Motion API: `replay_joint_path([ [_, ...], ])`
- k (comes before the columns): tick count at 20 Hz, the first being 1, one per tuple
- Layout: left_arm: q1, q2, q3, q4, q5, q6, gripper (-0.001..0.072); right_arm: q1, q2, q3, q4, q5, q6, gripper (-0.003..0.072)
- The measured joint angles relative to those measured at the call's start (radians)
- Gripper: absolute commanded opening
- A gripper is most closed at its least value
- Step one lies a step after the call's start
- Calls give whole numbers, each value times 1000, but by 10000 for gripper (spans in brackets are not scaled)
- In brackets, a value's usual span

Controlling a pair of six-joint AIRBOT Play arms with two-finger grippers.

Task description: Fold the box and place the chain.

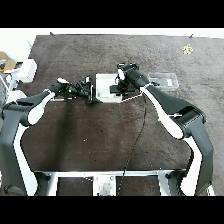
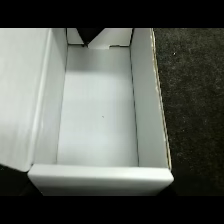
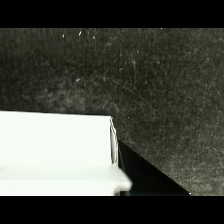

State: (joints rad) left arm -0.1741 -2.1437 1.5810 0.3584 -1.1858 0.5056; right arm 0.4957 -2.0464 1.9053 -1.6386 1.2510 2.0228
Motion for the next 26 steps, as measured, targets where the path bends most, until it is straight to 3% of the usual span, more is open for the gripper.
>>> replay_joint_path([
  [6,0,0,0,0,0,0,292,1,0,0,0,-2,23,194],
  [8,0,0,0,0,0,0,293,1,0,0,-3,-2,29,77],
  [9,0,0,0,0,0,0,292,1,0,0,-8,2,31,76],
  [10,0,0,0,0,0,0,292,0,0,0,-8,1,32,3],
  [15,0,0,0,0,1,-1,292,1,0,0,-22,-1,37,5],
  [16,0,0,0,0,1,-1,293,2,0,0,-25,-2,38,122],
  [17,0,0,0,-1,1,0,292,2,0,0,-28,-3,39,432],
  [18,0,0,0,0,1,0,292,1,0,-1,-35,-4,39,462],
  [19,0,0,0,0,1,0,292,-1,0,-1,-34,-4,39,438],
  [26,0,0,0,0,1,0,292,-1,87,-1,-9,-4,-35,457],
])
